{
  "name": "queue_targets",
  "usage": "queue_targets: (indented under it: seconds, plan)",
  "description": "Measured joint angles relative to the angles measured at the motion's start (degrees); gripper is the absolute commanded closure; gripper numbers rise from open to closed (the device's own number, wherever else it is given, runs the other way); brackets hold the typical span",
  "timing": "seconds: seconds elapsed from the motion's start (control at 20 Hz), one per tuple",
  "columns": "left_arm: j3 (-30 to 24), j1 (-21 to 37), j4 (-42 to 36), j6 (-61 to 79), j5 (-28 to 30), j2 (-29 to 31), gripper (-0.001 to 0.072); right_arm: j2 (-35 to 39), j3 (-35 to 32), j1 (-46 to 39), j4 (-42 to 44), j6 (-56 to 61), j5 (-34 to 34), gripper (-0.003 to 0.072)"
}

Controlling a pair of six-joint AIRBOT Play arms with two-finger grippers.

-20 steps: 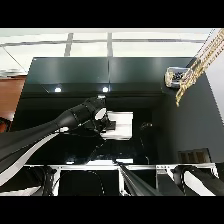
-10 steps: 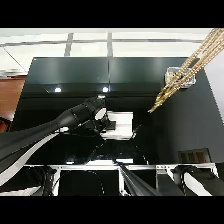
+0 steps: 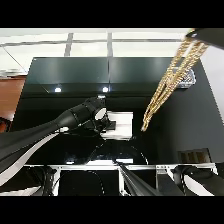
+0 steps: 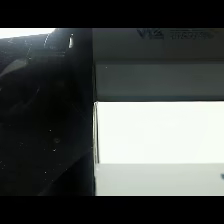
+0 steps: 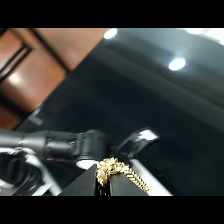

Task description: Fold the box and place the chain.

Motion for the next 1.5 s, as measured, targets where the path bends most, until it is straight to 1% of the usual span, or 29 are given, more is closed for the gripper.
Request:
queue_targets:
  seconds: [0.35,0.5,0.6,0.8,1.05,1.15,1.2,1.4,1.5]
  plan:
    - [0.0,0.0,0.0,0.0,0.0,0.0,0.0684,-3.4,0.0,5.0,2.8,0.0,0.0,0.0676]
    - [0.0,0.0,0.0,0.0,0.0,0.0,0.0684,-4.6,-0.8,7.3,2.5,0.0,0.1,0.0675]
    - [0.0,0.0,0.0,0.0,0.0,0.0,0.0684,-5.0,-2.9,9.6,0.0,0.5,0.4,0.0675]
    - [0.0,0.0,0.0,0.0,0.1,0.0,0.0684,-5.4,-9.4,13.7,-5.4,1.0,1.1,0.0675]
    - [0.0,0.0,0.0,0.0,0.3,0.0,0.0684,-5.3,-16.4,15.5,-12.2,1.3,5.0,0.0674]
    - [0.0,0.0,0.0,0.0,0.4,0.0,0.0684,-5.4,-19.5,15.8,-13.3,1.3,5.2,0.0674]
    - [0.0,0.0,0.0,0.0,0.4,0.0,0.0684,-5.3,-21.1,15.8,-13.0,1.3,4.5,0.0674]
    - [0.0,0.0,0.0,0.0,0.4,0.0,0.0684,-5.3,-27.3,16.1,-10.3,0.5,-2.9,0.0674]
    - [0.0,0.0,0.0,0.0,0.4,0.0,0.0684,-5.4,-29.8,16.1,-10.0,0.3,-5.4,0.0674]
